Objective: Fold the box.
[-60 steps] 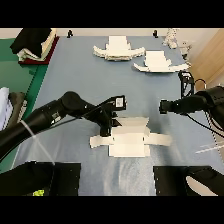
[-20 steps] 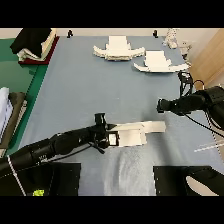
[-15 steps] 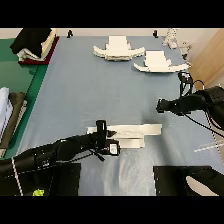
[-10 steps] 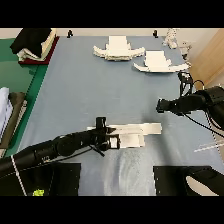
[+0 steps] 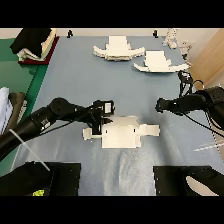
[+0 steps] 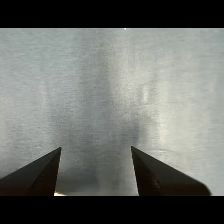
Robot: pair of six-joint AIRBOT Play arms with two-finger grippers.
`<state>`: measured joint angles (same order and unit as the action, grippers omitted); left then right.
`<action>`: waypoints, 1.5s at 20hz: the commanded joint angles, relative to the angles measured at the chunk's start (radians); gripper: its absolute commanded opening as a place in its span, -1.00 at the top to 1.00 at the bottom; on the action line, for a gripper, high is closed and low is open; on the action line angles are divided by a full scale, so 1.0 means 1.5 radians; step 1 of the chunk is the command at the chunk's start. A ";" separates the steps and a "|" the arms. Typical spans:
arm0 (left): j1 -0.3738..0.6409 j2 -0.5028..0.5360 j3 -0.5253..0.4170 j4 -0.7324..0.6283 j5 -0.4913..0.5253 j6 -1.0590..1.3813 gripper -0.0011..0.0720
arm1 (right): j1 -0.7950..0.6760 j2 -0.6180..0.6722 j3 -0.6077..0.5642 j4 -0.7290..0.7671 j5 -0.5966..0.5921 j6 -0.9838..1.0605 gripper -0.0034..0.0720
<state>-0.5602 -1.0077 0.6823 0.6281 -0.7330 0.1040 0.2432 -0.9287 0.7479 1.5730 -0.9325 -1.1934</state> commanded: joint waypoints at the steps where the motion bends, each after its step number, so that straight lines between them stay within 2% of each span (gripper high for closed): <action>1: 0.025 -0.075 0.061 -0.005 -0.094 -0.001 0.93 | 0.000 -0.001 0.001 0.004 0.005 0.000 -0.82; 3: 0.025 -0.097 0.067 -0.027 -0.090 -0.007 0.93 | 0.000 -0.001 0.001 0.004 0.005 0.000 -0.82; 14: 0.025 -0.144 0.059 -0.027 -0.079 -0.070 0.93 | 0.000 -0.001 0.001 0.004 0.005 0.000 -0.82; 18: 0.025 -0.143 0.061 -0.027 -0.051 -0.070 0.93 | 0.000 -0.001 0.001 0.005 0.005 0.000 -0.82; 27: 0.025 -0.143 0.060 -0.012 -0.053 -0.065 0.93 | 0.000 -0.001 0.001 0.020 0.005 -0.001 -0.81; 28: 0.025 -0.143 0.061 -0.012 -0.053 -0.065 0.93 | 0.000 -0.001 0.001 0.030 0.002 -0.007 -0.37; 29: 0.025 -0.143 0.060 -0.012 -0.053 -0.065 0.93 | 0.000 -0.001 0.001 0.045 -0.002 -0.020 0.23; 30: 0.025 -0.143 0.061 -0.013 -0.053 -0.065 0.93 | 0.000 -0.001 0.001 0.065 -0.007 -0.038 0.59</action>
<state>-0.5224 -1.2217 0.7727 0.6044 -0.8116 0.0051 0.2432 -0.9287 0.7479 1.6161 -0.9287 -1.2060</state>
